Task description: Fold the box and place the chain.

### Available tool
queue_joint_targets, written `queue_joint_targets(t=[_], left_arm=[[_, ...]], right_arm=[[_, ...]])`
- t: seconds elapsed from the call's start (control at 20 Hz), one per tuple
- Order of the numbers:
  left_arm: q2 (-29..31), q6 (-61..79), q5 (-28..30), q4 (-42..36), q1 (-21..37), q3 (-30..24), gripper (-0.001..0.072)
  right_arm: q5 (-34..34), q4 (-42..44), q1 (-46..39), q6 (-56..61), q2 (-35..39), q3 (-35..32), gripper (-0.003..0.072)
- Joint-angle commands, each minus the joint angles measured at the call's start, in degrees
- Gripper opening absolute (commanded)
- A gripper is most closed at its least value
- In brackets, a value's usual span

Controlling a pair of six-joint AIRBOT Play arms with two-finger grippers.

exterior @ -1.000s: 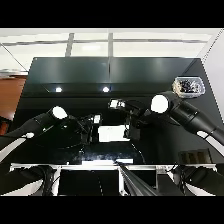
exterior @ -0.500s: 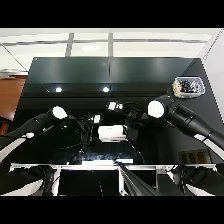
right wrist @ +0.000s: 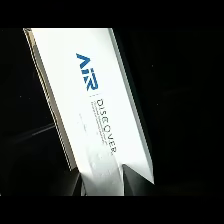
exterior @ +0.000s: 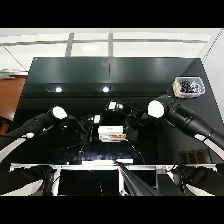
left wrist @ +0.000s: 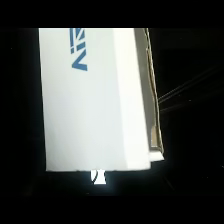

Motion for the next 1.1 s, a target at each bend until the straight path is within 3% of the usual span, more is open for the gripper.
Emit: queue_joint_targets(t=[0.0, 0.3, 0.35, 0.4, 0.45, 0.7, 1.05], left_arm=[[0.0, 0.0, 0.0, 0.0, 0.0, 0.0, 0.0481], [0.0, 0.0, 0.0, 0.0, 0.0, 0.0, 0.0481], [0.0, 0.0, 0.0, 0.0, 0.0, 0.0, 0.0481], [0.0, 0.0, 0.0, 0.0, 0.0, 0.0, 0.0481], [0.0, 0.0, 0.0, 0.0, 0.0, 0.0, 0.0481], [0.0, 0.0, 0.0, 0.0, 0.0, 0.0, 0.0481], [0.0, 0.0, 0.0, 0.0, 0.0, 0.0, 0.0481]], right_arm=[[0.3, 0.0, 0.1, 1.8, 0.0, 0.7, 0.0273], [1.9, -0.2, 0.1, 3.0, 0.0, 1.4, 0.0275], [1.9, -0.1, 0.1, 3.0, 0.0, 1.4, 0.0293], [1.8, -0.2, 0.1, 3.0, 0.0, 1.4, 0.0413], [1.8, -0.2, 0.1, 3.0, 0.0, 1.4, 0.0416], [1.7, -0.2, 0.1, 3.0, 0.0, 1.4, 0.0246], [1.8, -0.2, 0.1, 3.0, -0.1, 0.8, 0.0233]])
